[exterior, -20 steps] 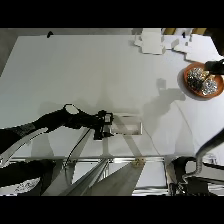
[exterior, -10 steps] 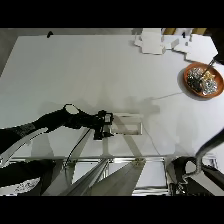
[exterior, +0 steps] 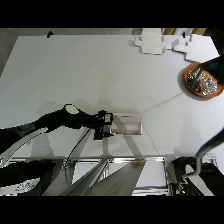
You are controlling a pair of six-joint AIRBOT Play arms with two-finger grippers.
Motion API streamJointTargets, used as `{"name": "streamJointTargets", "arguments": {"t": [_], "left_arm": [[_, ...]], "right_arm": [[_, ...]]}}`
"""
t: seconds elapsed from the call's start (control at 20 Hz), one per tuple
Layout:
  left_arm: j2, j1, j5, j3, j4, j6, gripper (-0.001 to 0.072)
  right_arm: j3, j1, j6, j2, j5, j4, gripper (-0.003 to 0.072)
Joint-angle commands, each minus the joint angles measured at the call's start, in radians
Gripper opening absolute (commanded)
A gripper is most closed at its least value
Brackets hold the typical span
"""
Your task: Fold the box and place the chain.
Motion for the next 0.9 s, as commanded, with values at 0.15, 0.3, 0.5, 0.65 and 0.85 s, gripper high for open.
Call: {"name": "streamJointTargets", "arguments": {"t": [0.15, 0.3, 0.5, 0.65, 0.85], "left_arm": [[0.0, 0.0, 0.0, 0.0, 0.0, 0.0, 0.0209], [0.0, 0.0, 0.0, 0.0, 0.0, 0.0, 0.0209], [0.0, 0.0, 0.0, 0.0, 0.0, 0.0, 0.0209], [0.0, 0.0, 0.0, 0.0, 0.0, 0.0, 0.0209], [0.0, 0.0, 0.001, 0.0, 0.0, 0.0, 0.0209]], "right_arm": [[-0.002, 0.302, 0.045, 0.063, 0.05, 0.079, 0.002], [-0.009, 0.423, 0.046, 0.062, 0.01, 0.069, 0.002], [-0.063, 0.492, 0.047, 0.061, -0.077, 0.0, 0.002], [-0.169, 0.492, 0.045, 0.055, -0.151, 0.004, 0.002], [-0.362, 0.492, 0.006, 0.045, -0.287, 0.051, 0.002]]}}
